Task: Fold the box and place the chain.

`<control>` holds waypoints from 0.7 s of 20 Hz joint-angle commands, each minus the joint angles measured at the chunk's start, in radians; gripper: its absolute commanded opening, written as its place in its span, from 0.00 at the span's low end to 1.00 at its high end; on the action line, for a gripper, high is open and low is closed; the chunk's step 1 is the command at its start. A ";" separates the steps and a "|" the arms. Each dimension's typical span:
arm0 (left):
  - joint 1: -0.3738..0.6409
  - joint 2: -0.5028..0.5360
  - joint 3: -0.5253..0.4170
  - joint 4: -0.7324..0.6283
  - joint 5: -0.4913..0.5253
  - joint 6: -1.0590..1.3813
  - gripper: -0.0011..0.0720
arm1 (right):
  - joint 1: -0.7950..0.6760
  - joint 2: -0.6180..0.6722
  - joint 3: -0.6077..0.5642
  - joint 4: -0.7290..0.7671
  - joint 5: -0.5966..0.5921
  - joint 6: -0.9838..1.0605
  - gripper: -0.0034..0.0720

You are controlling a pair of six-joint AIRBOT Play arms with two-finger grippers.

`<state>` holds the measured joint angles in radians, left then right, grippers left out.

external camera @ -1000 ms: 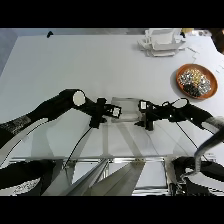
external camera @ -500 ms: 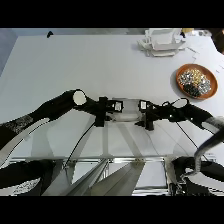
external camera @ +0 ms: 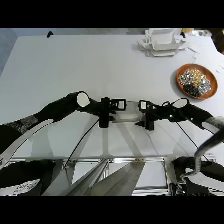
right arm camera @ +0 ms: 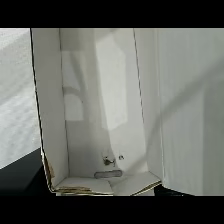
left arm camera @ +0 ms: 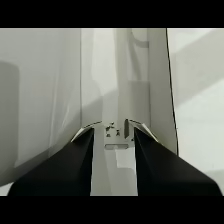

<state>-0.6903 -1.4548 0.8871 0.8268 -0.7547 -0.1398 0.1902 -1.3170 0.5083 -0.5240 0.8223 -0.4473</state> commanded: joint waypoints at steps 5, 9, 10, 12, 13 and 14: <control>-0.016 -0.005 -0.001 -0.006 -0.042 -0.071 0.40 | 0.001 0.001 0.000 0.002 0.000 0.001 0.65; 0.005 0.054 -0.001 0.013 -0.112 -0.183 0.30 | 0.001 0.001 0.000 0.001 0.000 0.002 0.65; 0.019 0.084 -0.001 0.043 -0.126 -0.251 0.11 | 0.001 0.001 0.000 0.001 0.000 0.002 0.65; 0.053 0.148 -0.001 0.119 -0.160 -0.395 0.02 | 0.001 0.001 0.000 0.001 0.000 0.001 0.65; 0.071 0.181 -0.001 0.163 -0.177 -0.496 0.02 | 0.001 0.000 0.000 0.002 0.000 0.001 0.65; 0.088 0.212 -0.001 0.209 -0.193 -0.610 0.02 | 0.001 0.001 0.000 0.001 0.000 0.001 0.65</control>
<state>-0.6426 -1.3193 0.8867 0.9195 -0.8970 -0.4797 0.1905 -1.3170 0.5079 -0.5209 0.8207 -0.4450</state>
